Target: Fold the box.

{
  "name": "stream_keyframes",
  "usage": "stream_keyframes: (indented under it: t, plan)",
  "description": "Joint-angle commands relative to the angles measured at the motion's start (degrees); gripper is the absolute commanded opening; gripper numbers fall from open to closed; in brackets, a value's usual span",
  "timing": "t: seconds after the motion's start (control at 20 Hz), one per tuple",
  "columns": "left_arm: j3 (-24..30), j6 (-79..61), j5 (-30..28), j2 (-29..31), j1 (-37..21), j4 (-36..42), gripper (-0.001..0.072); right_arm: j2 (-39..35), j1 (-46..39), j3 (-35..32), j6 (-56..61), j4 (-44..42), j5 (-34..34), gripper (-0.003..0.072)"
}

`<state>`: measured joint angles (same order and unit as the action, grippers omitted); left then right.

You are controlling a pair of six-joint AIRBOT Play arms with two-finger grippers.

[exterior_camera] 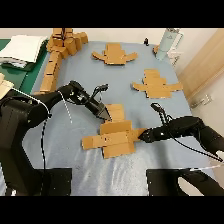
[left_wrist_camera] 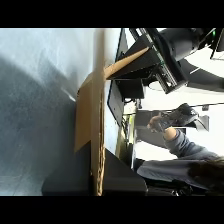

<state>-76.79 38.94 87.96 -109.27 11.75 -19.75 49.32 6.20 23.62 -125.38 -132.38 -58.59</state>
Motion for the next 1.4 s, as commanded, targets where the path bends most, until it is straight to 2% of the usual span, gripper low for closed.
stream_keyframes:
  t: [0.0, 0.25, 0.3, 0.35, 0.4, 0.45, 0.55, 0.6, 0.7, 0.85, 0.9, 0.95, 1.0, 1.2, 1.3, 1.35]
  plan:
    - [0.0, -0.6, -0.5, 0.0, 0.0, -1.4, 0.0015, 0.0, 0.0, 0.0, 0.0, -0.1, 0.1, 0.0]
    - [0.0, 1.7, -1.2, 0.0, 0.1, 0.0, 0.0015, 0.0, -0.1, 0.0, 0.0, -0.1, 0.7, 0.0022]
    - [-0.2, 0.5, -2.2, 0.0, 0.1, 0.7, 0.0014, 0.0, -0.2, 0.0, 0.0, 0.1, 1.3, 0.015]
    - [-0.5, -0.9, -2.4, 0.2, 0.2, 0.7, 0.0012, 0.0, -0.2, 0.0, 1.2, 0.2, 1.9, 0.0375]
    - [-0.5, -3.0, -2.6, 0.9, 0.5, 0.4, 0.0009, 0.0, -0.3, 0.1, 4.0, 1.3, 3.0, 0.0441]
    - [-0.2, -4.5, -3.8, 2.3, 1.2, -0.2, 0.0008, 0.0, -0.3, 0.7, 7.0, 4.0, 3.5, 0.0441]
    - [2.1, -7.7, -9.8, 6.8, 2.6, -3.0, 0.0008, 0.0, -0.3, 3.1, 16.5, 14.1, 3.7, 0.044]
    - [4.0, -9.4, -13.1, 9.6, 3.3, -4.4, 0.0008, -0.1, -0.3, 4.8, 22.1, 19.7, 3.7, 0.044]
    - [9.0, -13.0, -16.0, 14.6, 3.8, -4.5, 0.0008, -0.1, -0.3, 8.2, 30.7, 28.1, 3.7, 0.044]
    - [17.8, -18.8, -20.3, 20.5, 4.9, -3.4, 0.0008, -0.1, -0.3, 11.7, 35.4, 31.1, 4.8, 0.0437]
    - [20.3, -21.0, -22.5, 22.1, 5.6, -2.9, 0.0009, -0.1, -0.3, 11.9, 36.1, 30.1, 5.8, 0.0404]
    - [22.4, -24.5, -24.3, 23.7, 6.6, -2.7, 0.0009, 0.0, -0.3, 11.9, 36.1, 28.7, 6.3, 0.0296]
    - [23.6, -26.6, -25.8, 24.7, 7.6, -2.7, 0.0009, 0.1, -0.3, 11.9, 36.1, 27.4, 6.4, 0.0223]
    - [24.2, -29.9, -27.4, 25.6, 10.6, -2.4, 0.0011, 1.0, -0.3, 11.8, 36.1, 25.4, 7.2, 0.0215]
    - [24.2, -30.2, -29.9, 25.8, 12.2, -2.4, 0.001, 1.6, -0.3, 11.8, 36.2, 25.4, 7.9, 0.0046]
    - [24.2, -30.2, -32.0, 26.3, 13.1, -2.5, 0.001, 1.9, -0.3, 11.8, 36.6, 25.4, 8.2, 0.004]
